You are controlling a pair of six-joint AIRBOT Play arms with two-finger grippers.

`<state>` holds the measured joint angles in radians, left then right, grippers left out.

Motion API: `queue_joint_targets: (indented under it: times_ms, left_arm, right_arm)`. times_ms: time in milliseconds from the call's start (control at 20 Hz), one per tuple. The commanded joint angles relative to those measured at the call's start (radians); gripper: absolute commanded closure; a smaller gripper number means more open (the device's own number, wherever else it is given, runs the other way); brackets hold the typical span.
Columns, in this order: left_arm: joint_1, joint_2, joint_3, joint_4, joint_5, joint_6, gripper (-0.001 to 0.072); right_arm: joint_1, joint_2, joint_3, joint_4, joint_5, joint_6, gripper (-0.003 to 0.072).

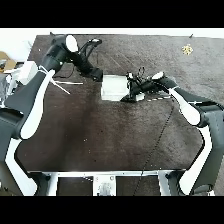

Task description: Fold the box and place the chain.

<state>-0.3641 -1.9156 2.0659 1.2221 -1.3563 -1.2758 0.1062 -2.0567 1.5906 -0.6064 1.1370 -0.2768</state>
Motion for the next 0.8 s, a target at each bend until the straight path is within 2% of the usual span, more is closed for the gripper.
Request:
queue_joint_targets:
  times_ms: [0,100,200,350,450,600,750]
  left_arm:
    - [0.066,0.007,-0.012,-0.053,0.122,0.132,0.0089]
    - [0.084,0.003,-0.022,-0.056,0.153,0.184,0.0088]
    - [0.119,0.000,-0.069,-0.133,0.154,0.364,0.0088]
    - [0.202,0.000,-0.200,-0.436,0.146,0.773,0.0089]
    - [0.256,-0.020,-0.266,-0.612,0.085,0.943,0.0093]
    - [0.293,-0.097,-0.274,-0.716,0.061,1.076,0.0109]
    - [0.290,-0.156,-0.273,-0.737,-0.013,1.247,0.0096]
  right_arm:
    - [0.001,-0.001,0.000,0.000,0.000,0.000,0.0240]
    - [0.001,0.000,0.000,0.000,0.000,0.000,0.0240]
    - [0.001,-0.001,0.000,0.000,0.000,0.000,0.0239]
    - [0.001,-0.001,0.000,0.000,0.000,0.000,0.0239]
    - [0.001,-0.001,0.000,0.000,0.000,0.000,0.0239]
    - [0.001,-0.001,0.000,0.000,0.000,0.000,0.0240]
    - [0.001,-0.001,0.000,0.000,0.000,0.000,0.0239]
